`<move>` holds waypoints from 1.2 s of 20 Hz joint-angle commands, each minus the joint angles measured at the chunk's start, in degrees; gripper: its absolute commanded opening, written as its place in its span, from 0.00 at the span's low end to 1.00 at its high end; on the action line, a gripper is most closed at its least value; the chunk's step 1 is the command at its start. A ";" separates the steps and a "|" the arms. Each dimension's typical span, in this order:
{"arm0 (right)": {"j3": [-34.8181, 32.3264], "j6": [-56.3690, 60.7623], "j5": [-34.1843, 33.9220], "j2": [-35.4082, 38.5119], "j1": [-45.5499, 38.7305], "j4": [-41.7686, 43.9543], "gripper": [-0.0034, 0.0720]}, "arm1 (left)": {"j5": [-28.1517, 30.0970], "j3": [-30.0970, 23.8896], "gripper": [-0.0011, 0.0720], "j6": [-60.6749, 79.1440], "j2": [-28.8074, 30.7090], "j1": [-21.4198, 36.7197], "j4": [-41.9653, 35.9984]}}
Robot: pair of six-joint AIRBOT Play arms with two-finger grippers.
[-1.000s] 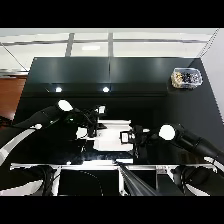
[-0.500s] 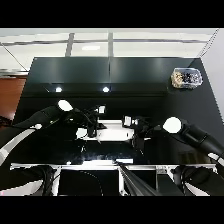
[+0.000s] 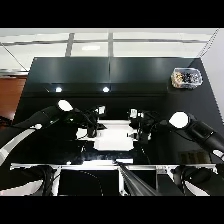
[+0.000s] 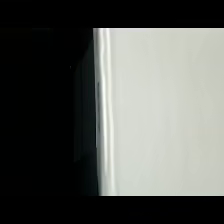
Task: Fold the box and place the chain.
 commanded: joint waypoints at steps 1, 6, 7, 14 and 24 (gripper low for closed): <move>0.02 1.55 7.32 0.07 -0.17 -11.10 0.91 | 0.15 -0.02 0.05 -0.09 -0.04 0.00 -0.04; -2.45 3.17 11.21 -0.11 1.57 -9.60 0.91 | 0.17 -0.02 0.05 -0.07 -0.04 0.00 -0.04; -3.30 2.51 10.27 -0.11 3.26 -8.55 0.91 | 0.17 -0.02 0.05 -0.09 -0.04 0.00 -0.04; -5.92 2.62 -7.17 -0.13 12.87 -5.18 0.91 | 0.17 -0.02 0.05 -0.09 -0.04 0.00 -0.04; -5.79 4.46 -9.27 0.24 13.38 0.26 0.91 | 0.17 -0.02 0.05 -0.09 -0.04 0.00 -0.04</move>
